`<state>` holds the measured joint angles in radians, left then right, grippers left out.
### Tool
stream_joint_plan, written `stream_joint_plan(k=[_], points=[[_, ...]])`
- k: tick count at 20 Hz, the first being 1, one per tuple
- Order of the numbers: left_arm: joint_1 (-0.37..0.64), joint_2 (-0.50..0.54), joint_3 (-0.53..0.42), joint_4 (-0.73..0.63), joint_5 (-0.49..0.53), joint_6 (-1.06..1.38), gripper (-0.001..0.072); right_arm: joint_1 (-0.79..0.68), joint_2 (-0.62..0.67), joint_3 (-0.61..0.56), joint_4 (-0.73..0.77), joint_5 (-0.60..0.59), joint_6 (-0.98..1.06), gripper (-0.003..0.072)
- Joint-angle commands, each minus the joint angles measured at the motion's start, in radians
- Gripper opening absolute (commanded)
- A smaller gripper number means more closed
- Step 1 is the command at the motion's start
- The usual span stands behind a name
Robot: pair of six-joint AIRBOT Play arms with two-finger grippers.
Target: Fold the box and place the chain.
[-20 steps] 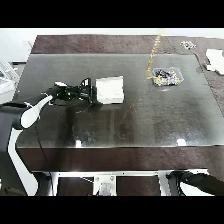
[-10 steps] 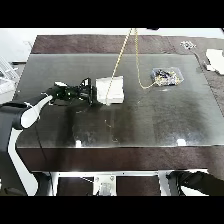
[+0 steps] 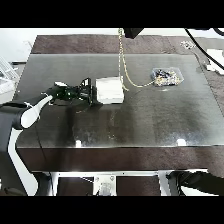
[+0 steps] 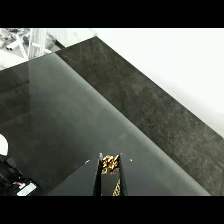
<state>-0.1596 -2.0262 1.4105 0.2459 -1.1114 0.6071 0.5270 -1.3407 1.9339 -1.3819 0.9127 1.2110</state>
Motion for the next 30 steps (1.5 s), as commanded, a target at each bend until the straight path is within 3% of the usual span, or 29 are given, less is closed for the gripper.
stream_joint_plan(k=[1,11,17,23,30], points=[[0.000,0.000,0.000,0.000,0.000,0.000,0.0416,0.001,-0.008,-0.001,0.003,-0.023,-0.012,0.0004],[0.000,0.000,0.000,0.000,0.000,0.000,0.0417,0.001,-0.095,-0.001,0.003,-0.021,-0.012,0.0003],[0.000,0.000,0.000,0.000,0.000,0.000,0.0416,0.002,-0.174,-0.003,0.126,0.042,-0.019,0.0004],[0.000,0.000,0.000,0.000,0.000,0.000,0.0416,0.008,-0.162,0.110,0.074,0.024,-0.076,0.0003],[0.000,0.000,0.000,0.000,0.000,0.000,0.0416,0.022,-0.077,0.120,0.069,-0.054,-0.122,0.0003]])
